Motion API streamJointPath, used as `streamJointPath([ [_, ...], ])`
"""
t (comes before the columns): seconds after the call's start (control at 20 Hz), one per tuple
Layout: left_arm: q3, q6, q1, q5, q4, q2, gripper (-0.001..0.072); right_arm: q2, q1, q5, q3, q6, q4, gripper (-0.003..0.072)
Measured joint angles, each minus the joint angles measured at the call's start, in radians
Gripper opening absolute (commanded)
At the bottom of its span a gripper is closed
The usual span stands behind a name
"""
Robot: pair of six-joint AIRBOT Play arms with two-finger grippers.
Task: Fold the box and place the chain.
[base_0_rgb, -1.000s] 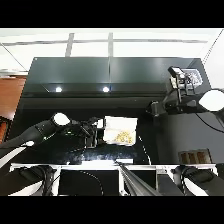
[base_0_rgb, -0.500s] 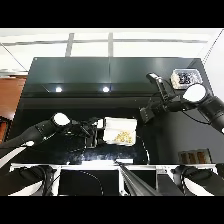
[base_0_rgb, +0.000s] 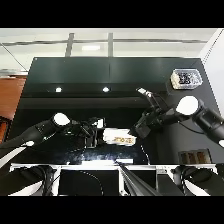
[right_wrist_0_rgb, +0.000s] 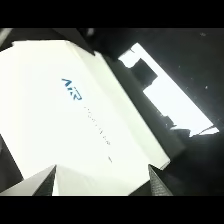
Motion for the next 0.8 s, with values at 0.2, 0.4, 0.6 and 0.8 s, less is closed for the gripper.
streamJointPath([
  [0.2,0.0,0.0,0.0,0.0,0.0,0.0,0.0344,0.051,0.089,-0.091,-0.045,0.012,-0.106,0.0688],
  [0.4,0.0,0.0,0.0,0.0,0.0,0.0,0.0344,0.065,0.121,-0.108,-0.056,-0.047,-0.173,0.0688],
  [0.6,0.0,0.0,0.0,0.0,0.0,0.0,0.0343,0.07,0.13,-0.078,-0.043,-0.15,-0.192,0.0688],
  [0.8,0.0,0.0,0.0,0.0,0.0,0.0,0.0344,0.085,0.132,0.037,0.02,-0.192,-0.211,0.0687],
])
